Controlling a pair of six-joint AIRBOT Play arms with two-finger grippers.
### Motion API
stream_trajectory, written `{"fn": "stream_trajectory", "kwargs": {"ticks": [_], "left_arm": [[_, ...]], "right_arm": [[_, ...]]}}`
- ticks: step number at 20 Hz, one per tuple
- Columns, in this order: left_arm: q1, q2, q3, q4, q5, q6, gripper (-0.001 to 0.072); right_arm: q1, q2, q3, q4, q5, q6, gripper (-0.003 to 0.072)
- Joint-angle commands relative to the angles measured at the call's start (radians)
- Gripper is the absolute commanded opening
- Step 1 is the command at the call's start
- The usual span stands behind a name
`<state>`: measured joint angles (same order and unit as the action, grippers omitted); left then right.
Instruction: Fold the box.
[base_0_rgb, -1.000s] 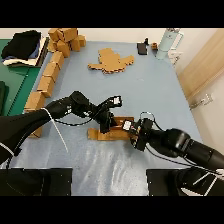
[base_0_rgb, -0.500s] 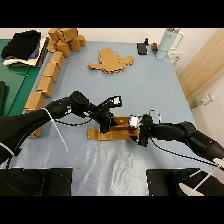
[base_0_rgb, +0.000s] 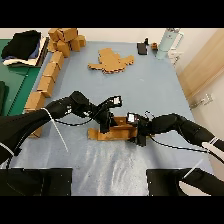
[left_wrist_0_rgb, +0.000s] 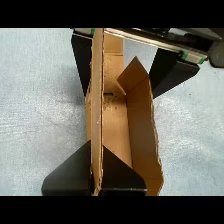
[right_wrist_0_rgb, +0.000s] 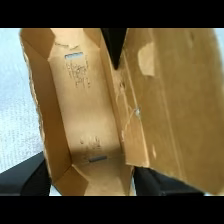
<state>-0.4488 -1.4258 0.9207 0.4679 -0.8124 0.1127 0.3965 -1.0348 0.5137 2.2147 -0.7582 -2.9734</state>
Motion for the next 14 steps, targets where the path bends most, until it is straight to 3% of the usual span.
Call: {"fn": "stream_trajectory", "kwargs": {"ticks": [1, 14], "left_arm": [[0.0, 0.0, 0.0, 0.0, 0.0, 0.0, 0.0012], [0.0, 0.0, 0.0, 0.0, 0.0, 0.0, 0.0012]], "right_arm": [[-0.011, -0.023, 0.013, -0.011, -0.029, 0.055, 0.072], [-0.002, -0.026, 0.013, -0.006, -0.024, 0.063, 0.0713]]}}
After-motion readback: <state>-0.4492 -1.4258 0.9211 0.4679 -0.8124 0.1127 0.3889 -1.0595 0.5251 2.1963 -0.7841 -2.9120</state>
